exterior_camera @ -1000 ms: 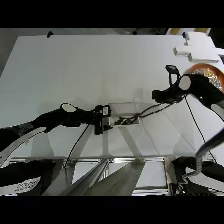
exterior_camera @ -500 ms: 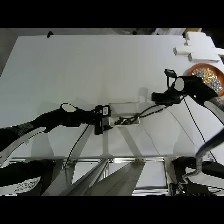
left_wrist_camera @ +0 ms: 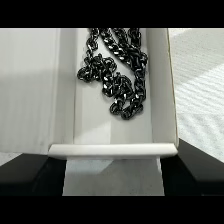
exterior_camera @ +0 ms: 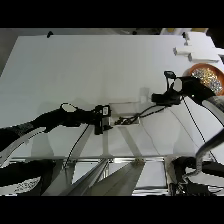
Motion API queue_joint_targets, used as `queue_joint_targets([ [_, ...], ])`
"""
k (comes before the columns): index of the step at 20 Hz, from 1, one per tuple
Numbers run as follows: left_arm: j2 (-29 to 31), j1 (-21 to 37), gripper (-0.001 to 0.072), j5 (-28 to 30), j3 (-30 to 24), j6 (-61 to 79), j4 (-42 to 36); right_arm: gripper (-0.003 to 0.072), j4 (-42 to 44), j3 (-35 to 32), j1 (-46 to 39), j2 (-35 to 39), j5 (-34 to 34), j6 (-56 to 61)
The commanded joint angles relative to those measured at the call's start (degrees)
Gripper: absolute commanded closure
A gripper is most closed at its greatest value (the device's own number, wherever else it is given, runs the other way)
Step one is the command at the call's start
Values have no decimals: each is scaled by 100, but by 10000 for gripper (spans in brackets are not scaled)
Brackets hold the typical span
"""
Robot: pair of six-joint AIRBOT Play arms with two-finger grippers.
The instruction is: Fold the box and place the chain.
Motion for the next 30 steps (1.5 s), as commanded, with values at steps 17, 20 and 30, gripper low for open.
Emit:
queue_joint_targets([
  [17, 4, 2, 621, 0, 0, 0, 2, 670, 608, 0, 1086, 2424, 933, -1534],
  [20, 4, 2, 621, -2, 0, 0, 2, 670, 1169, 0, 1475, 2782, 914, -1532],
  [30, 4, 2, 621, 0, 0, 0, 2, 670, 2214, 0, 2983, 2868, -98, -1506],
])
